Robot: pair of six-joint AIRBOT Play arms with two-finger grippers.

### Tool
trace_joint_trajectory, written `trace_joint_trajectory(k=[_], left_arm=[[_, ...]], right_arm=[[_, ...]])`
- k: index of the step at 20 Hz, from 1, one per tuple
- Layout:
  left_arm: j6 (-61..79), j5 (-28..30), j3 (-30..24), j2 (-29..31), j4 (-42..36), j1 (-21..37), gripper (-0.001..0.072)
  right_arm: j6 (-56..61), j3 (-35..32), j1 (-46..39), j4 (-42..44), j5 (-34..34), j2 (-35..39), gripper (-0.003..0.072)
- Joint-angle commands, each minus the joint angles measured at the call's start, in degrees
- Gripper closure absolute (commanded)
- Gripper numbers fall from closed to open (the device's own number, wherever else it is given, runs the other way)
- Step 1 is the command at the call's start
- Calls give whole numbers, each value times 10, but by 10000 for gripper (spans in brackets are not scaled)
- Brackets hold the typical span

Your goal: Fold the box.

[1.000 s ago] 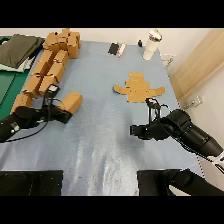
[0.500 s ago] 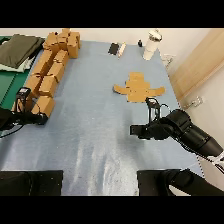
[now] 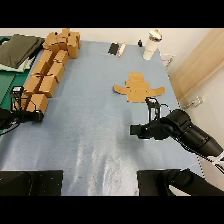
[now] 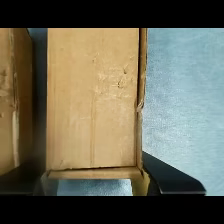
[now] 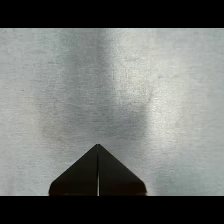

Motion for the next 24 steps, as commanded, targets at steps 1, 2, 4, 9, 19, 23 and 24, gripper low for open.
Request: trace_joint_trajectory(k=[1, 2, 4, 9, 19, 23, 24], left_arm=[[-6, -5, 8, -26, -8, -3, 182], [-5, -8, 10, -31, -8, -8, 132], [-6, -4, 12, -32, -8, -14, 19], [-11, -66, 30, -31, 20, -2, 18], [-281, -372, 101, 36, 377, 23, 19], [-296, -455, 119, 66, 367, 22, 20], [-296, -465, 120, 71, 353, 22, 20]], right_arm=[[0, 0, 0, 1, 5, 0, 680], [0, 0, 0, 1, 5, 0, 680], [0, 0, 0, 5, 5, 0, 680], [0, 0, 0, 20, 5, 0, 680], [-42, 1, 0, 35, 5, -13, 680], [-70, 1, 0, 34, 14, -29, 680], [-74, 1, 0, 34, 20, -35, 679]])
